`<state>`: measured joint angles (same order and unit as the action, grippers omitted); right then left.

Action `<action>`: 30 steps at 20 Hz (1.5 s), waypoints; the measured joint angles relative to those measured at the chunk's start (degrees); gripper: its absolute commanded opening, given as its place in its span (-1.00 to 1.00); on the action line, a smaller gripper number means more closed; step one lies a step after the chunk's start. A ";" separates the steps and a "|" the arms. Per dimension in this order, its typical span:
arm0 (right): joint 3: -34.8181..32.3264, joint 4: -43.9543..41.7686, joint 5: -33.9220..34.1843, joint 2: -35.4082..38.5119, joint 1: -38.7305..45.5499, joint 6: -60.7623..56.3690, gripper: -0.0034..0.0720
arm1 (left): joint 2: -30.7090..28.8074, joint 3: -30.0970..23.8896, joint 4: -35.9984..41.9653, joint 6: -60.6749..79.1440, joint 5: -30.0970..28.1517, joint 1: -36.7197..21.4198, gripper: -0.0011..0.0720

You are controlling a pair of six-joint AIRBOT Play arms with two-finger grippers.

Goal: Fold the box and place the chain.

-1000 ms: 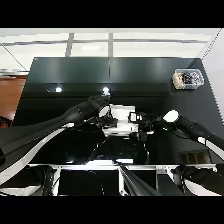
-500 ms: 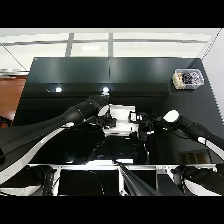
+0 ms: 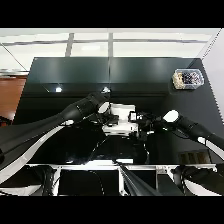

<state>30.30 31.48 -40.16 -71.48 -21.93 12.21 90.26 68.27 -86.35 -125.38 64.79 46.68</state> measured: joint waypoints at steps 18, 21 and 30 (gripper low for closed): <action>-0.02 0.00 1.92 0.00 0.00 1.14 -0.73 | 0.26 0.55 -0.68 -0.79 1.22 -0.55 -0.90; -0.02 -0.28 2.99 0.00 -0.02 1.79 -0.73 | 0.26 0.57 -0.66 -0.79 1.07 -0.55 -0.90; -0.02 -4.68 2.95 -0.02 0.00 1.70 0.09 | 0.26 0.59 -0.63 -0.68 1.62 -0.55 -0.90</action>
